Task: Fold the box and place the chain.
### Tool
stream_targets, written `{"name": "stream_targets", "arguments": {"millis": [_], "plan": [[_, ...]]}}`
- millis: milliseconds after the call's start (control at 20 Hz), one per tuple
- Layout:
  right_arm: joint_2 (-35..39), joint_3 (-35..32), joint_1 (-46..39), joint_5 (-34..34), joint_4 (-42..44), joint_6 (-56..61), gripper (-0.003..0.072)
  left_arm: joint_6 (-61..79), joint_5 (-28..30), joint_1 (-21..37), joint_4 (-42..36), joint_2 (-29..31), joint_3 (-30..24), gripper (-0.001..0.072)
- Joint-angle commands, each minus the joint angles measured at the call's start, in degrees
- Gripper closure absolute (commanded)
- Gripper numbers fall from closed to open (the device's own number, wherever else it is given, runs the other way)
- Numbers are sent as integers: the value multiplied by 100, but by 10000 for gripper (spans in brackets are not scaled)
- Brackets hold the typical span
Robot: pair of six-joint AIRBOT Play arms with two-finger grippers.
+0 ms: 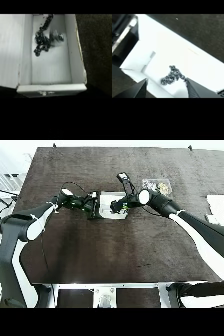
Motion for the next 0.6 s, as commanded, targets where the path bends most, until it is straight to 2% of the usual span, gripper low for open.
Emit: {"name": "stream_targets", "arguments": {"millis": [0, 150, 250, 400, 550], "plan": [[313, -26, -232, 210, 9, -7, 132, 0, 2, -4, 2, 0, 2, 433], [1016, -76, -837, 271, -337, 4, 132, 0, 2, -4, 0, 0, 2, 433], [1038, -118, -1453, 105, -330, 378, 132, 0, 2, -4, 2, 0, 2, 433], [485, -125, -2223, -341, 201, 590, 132, 0, 2, -4, 2, 0, 2, 433], [-240, -46, -2420, -688, 743, 424, 132, 0, 2, -4, 0, 0, 2, 433]]}}
